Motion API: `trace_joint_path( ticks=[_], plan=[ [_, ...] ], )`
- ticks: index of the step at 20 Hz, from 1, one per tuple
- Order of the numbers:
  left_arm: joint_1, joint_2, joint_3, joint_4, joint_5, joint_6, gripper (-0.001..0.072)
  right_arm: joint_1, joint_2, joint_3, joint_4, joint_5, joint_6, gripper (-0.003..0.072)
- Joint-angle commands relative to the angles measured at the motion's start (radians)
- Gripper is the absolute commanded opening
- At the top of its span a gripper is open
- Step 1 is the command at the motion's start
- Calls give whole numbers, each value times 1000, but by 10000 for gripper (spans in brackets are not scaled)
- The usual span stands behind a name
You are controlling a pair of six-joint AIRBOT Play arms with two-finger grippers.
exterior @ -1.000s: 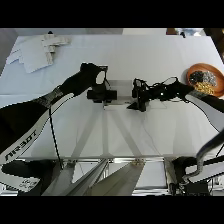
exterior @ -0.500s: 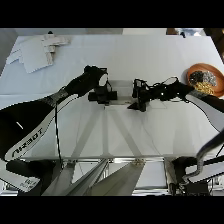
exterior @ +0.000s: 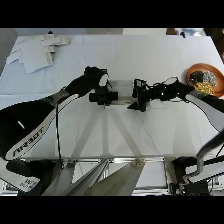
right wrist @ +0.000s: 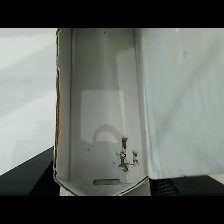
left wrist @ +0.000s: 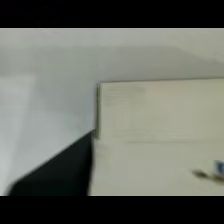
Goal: Fold the box and place the chain.
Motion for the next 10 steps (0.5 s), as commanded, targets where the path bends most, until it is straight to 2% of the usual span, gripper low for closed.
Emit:
trace_joint_path(
  ticks=[1,8,10],
  plan=[
    [4,41,0,33,-10,2,437,0,0,0,-7,-2,0,458],
    [45,167,0,34,-88,11,437,0,0,0,-7,-2,0,458],
    [70,225,0,35,-87,151,436,0,0,0,-7,-2,0,458]
  ],
)
